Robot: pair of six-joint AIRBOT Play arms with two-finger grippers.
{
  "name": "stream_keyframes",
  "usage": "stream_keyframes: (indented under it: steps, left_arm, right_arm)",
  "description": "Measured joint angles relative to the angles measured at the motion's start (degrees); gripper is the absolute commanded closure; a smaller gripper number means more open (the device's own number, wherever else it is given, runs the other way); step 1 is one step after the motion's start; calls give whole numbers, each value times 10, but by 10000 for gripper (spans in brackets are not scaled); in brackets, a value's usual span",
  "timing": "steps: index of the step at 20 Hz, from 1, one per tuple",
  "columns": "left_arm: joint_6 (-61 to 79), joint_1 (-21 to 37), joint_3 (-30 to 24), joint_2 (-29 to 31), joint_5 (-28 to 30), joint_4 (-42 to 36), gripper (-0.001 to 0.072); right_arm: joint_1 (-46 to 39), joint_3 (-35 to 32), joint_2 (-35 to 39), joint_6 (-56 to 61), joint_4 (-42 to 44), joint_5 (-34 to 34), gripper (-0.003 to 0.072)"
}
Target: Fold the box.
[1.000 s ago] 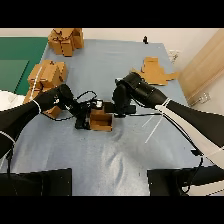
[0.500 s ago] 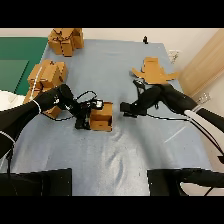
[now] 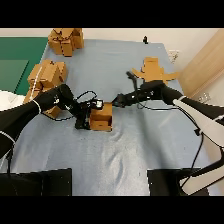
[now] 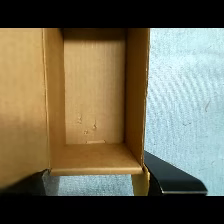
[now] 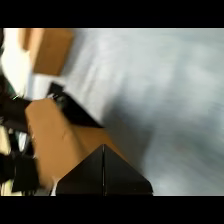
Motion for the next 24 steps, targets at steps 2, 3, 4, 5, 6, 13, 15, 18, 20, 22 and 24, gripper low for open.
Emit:
stream_keyframes:
  steps: [2, 3, 4, 5, 6, 13, 15, 18, 20, 22, 24]
  left_arm:
    - [0, 0, 0, 0, 0, 0, 426]
    - [0, 0, 0, 0, 0, 0, 426]
    - [0, 0, 0, 0, 0, 0, 426]
    - [-1, 0, 0, 0, -1, 0, 426]
    - [-1, 0, 0, 0, -2, 0, 426]
    - [-8, 0, 0, 0, -5, 0, 426]
    - [-9, 0, 0, 0, -5, 0, 426]
    - [-14, 0, 0, 0, -5, 0, 426]
    - [-18, 0, 0, 0, -5, 0, 426]
    - [-21, 0, 0, 0, -5, 0, 426]
    - [-24, 0, 0, 0, -5, 0, 426]
  right_arm:
    - [30, 26, -12, -40, 5, -55, 685]
    - [42, 30, -10, -55, 5, -73, 685]
    - [54, 28, -3, -68, -1, -83, 685]
    - [63, 18, 11, -78, -10, -82, 685]
    - [70, 2, 27, -86, -23, -73, 685]
    - [89, -115, 119, -252, -77, 99, 374]
    - [91, -119, 128, -305, -75, 112, 373]
    - [102, -120, 144, -355, -90, 112, 247]
    - [118, -120, 152, -373, -117, 107, 187]
    - [133, -121, 156, -382, -136, 113, 187]
    - [150, -121, 158, -387, -147, 136, 188]
